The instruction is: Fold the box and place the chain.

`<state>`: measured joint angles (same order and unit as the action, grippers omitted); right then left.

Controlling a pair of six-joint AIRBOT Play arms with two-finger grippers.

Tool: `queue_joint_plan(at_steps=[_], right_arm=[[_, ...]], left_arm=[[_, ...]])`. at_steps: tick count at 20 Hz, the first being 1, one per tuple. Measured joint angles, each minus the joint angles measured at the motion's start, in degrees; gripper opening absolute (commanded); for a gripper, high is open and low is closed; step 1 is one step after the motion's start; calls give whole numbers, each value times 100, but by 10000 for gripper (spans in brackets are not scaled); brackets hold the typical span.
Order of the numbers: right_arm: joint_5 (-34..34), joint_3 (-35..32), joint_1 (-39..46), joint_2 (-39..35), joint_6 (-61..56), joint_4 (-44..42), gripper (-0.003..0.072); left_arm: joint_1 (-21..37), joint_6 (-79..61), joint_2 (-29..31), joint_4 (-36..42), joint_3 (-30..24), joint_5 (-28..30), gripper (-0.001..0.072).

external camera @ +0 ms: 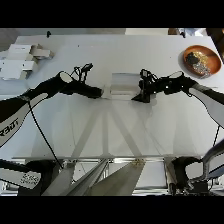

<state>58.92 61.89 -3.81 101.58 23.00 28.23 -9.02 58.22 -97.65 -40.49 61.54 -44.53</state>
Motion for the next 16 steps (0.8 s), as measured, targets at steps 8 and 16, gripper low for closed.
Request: queue_joint_plan(at_steps=[8,16], right_arm=[[2,0,0,0,0,0,597],[2,0,0,0,0,0,597]], left_arm=[[-24,-761,168,1187,-9,160,159],[-24,-1325,247,1744,-7,-35,163]])
